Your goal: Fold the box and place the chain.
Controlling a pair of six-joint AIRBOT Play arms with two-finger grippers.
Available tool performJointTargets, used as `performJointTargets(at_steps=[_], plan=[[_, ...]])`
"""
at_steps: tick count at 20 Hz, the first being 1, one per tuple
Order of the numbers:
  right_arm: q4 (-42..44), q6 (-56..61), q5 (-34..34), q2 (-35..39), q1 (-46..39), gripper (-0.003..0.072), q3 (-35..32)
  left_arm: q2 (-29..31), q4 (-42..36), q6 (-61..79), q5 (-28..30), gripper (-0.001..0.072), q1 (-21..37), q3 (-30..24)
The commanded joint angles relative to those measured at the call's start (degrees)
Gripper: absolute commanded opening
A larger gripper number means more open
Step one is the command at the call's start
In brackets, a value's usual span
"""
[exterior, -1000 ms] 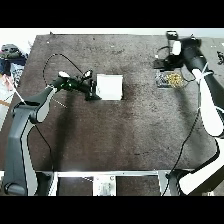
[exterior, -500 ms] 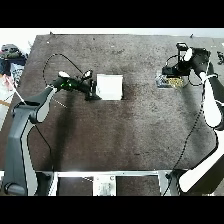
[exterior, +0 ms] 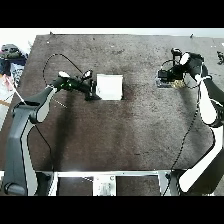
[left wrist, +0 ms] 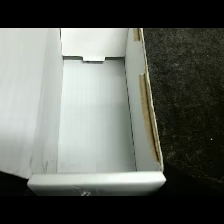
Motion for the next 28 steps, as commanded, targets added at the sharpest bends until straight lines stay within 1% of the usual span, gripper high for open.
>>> performJointTargets(at_steps=[1,7,8,9,13,20,21,22,24,28], plan=[[0.92,-0.39,-0.02,-1.01,-0.02,0.0171,-0.02,0.0,0.02,0.0,0.0,0.0455,0.04,0.0],[0.9,-0.39,-0.02,-1.64,-0.02,0.0169,0.0,0.0,0.02,0.0,-0.02,0.0455,0.04,0.0],[0.9,-0.39,-0.26,-1.62,-0.02,0.0043,0.02,0.0,0.02,0.0,0.0,0.0454,0.04,0.0],[0.92,-0.37,-0.39,-1.55,-0.02,0.0011,0.04,0.0,0.02,0.0,0.0,0.0454,0.04,0.0],[0.9,-0.39,-0.37,1.01,0.07,0.001,0.04,0.0,0.02,0.0,0.0,0.0454,0.04,0.0],[0.85,-2.91,1.75,11.89,0.17,0.0011,0.04,0.0,0.0,0.0,0.0,0.0455,0.04,0.0],[0.59,-1.7,2.1,12.46,0.15,0.0092,0.04,0.0,0.02,0.0,0.0,0.0454,0.04,0.0],[-0.15,-0.74,2.19,12.28,0.13,0.0235,-0.15,0.0,0.02,0.0,0.0,0.0455,0.04,0.0],[-1.51,-0.79,1.09,10.73,0.13,0.0232,-1.42,0.0,0.0,0.0,0.0,0.0455,0.04,0.0],[-0.79,-0.76,0.85,5.14,0.11,0.0232,-2.29,0.0,0.0,0.0,-0.02,0.0454,0.04,0.0]])
